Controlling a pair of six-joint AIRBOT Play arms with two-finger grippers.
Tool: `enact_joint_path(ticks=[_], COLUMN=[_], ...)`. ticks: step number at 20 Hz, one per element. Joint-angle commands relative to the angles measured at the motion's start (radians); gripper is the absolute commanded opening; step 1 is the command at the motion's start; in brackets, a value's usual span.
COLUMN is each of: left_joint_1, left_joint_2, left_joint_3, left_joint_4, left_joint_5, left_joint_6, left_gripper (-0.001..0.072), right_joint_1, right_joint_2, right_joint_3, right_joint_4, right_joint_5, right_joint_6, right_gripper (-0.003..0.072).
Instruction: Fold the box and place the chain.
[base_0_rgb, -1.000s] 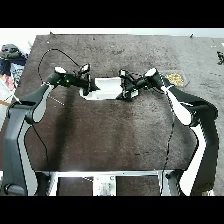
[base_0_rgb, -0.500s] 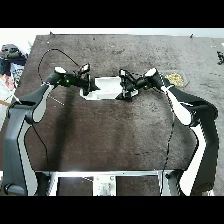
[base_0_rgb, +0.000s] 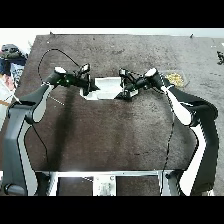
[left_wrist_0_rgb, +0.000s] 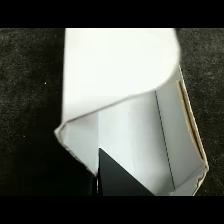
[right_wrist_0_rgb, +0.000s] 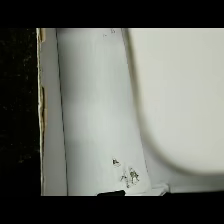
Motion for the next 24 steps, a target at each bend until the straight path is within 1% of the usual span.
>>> enact_joint_path(ticks=[1, 7, 8, 9, 24], left_joint_1=[0.000, 0.000, 0.000, 0.000, 0.000], left_joint_2=[0.000, 0.000, 0.000, 0.000, 0.000], left_joint_3=[0.000, 0.000, 0.000, 0.000, 0.000], left_joint_4=[0.000, 0.000, 0.000, 0.000, 0.000], left_joint_5=[0.000, 0.000, 0.000, 0.000, 0.000], left_joint_6=[0.000, 0.000, 0.000, 0.000, 0.000], left_gripper=[0.0012, 0.0012, 0.0012, 0.0012, 0.0012], right_joint_1=[0.001, 0.001, 0.001, 0.001, 0.001], right_joint_2=[-0.001, -0.011, -0.011, -0.011, -0.011], right_joint_3=[0.001, 0.001, 0.001, 0.001, 0.001], right_joint_4=[-0.005, -0.006, -0.003, -0.004, -0.006], right_joint_5=[0.005, -0.009, -0.011, -0.011, -0.011], right_joint_6=[0.000, -0.001, -0.003, -0.003, -0.003], right_gripper=[0.0592, 0.0589, 0.0520, 0.0505, 0.0506])
